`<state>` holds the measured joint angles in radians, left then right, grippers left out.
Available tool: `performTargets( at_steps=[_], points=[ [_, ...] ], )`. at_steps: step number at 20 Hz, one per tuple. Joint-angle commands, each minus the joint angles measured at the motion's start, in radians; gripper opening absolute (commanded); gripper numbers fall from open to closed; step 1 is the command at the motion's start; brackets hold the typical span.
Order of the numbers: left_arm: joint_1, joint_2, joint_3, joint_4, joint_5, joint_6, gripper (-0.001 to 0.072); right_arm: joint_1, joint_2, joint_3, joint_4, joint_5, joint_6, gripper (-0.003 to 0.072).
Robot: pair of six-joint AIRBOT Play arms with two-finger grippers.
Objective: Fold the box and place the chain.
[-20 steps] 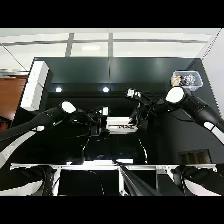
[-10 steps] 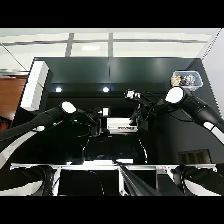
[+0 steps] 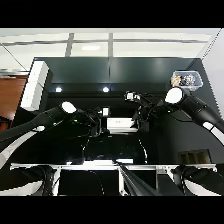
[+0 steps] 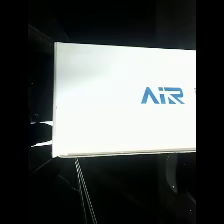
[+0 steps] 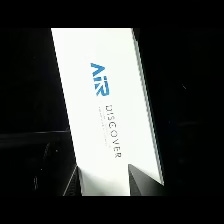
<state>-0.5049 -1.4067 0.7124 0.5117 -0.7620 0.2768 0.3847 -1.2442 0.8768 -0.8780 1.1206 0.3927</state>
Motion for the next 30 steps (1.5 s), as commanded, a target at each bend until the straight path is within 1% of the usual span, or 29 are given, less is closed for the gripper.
performTargets(
  at_steps=[1,4,7,9,10,11,12,13,14,15,17,18,19,20,23,27,30],
  points=[
    [0.0,0.0,0.0,0.0,0.0,0.0,0.0409,0.013,-0.001,-0.006,0.005,-0.011,0.0,0.0379],
    [0.0,0.0,0.0,0.0,0.0,0.0,0.0409,0.028,-0.001,-0.03,0.005,-0.031,0.0,0.0378],
    [0.0,0.0,0.0,0.0,0.0,0.0,0.0409,0.026,0.019,-0.01,0.013,-0.029,0.023,0.0378],
    [0.0,0.0,0.0,0.0,0.0,0.0,0.0409,0.005,0.055,0.016,0.014,-0.008,0.108,0.0378],
    [0.0,0.0,0.0,0.0,0.0,0.0,0.0409,-0.014,0.078,0.022,0.015,0.006,0.198,0.0378],
    [0.0,0.0,0.0,0.0,0.0,0.0,0.0409,-0.036,0.093,0.021,0.013,0.025,0.326,0.034],
    [0.0,0.0,0.0,0.0,0.0,0.0,0.0409,-0.063,0.095,0.015,0.021,0.065,0.449,0.0138],
    [0.0,0.0,0.0,0.0,0.0,0.0,0.0409,-0.089,0.095,-0.014,0.065,0.106,0.506,0.0013],
    [0.0,0.0,0.0,0.0,0.0,0.0,0.0409,-0.109,0.095,-0.062,0.153,0.128,0.489,0.0013],
    [0.0,0.0,0.0,0.0,0.0,0.0,0.0409,-0.122,0.095,-0.116,0.261,0.119,0.454,0.0013],
    [0.0,0.0,0.0,0.0,0.0,0.0,0.0409,-0.129,0.094,-0.224,0.517,0.049,0.398,0.0013],
    [0.0,0.0,0.0,0.0,0.0,0.0,0.0409,-0.125,0.093,-0.266,0.616,0.004,0.396,0.0013],
    [0.0,0.0,0.0,0.0,0.0,0.0,0.0409,-0.121,0.092,-0.291,0.676,-0.036,0.399,0.0013],
    [0.0,0.0,0.0,0.0,0.0,0.0,0.0409,-0.116,0.087,-0.303,0.704,-0.069,0.408,0.0013],
    [0.0,0.0,0.0,0.0,0.0,0.0,0.0409,-0.101,0.069,-0.305,0.673,-0.145,0.451,0.0013],
    [0.0,0.0,0.0,0.0,0.0,0.0,0.0409,-0.085,0.026,-0.305,0.558,-0.182,0.531,0.0014],
    [0.0,0.0,0.0,0.0,0.0,0.0,0.0409,-0.077,0.013,-0.305,0.52,-0.203,0.542,0.0013]
  ],
)
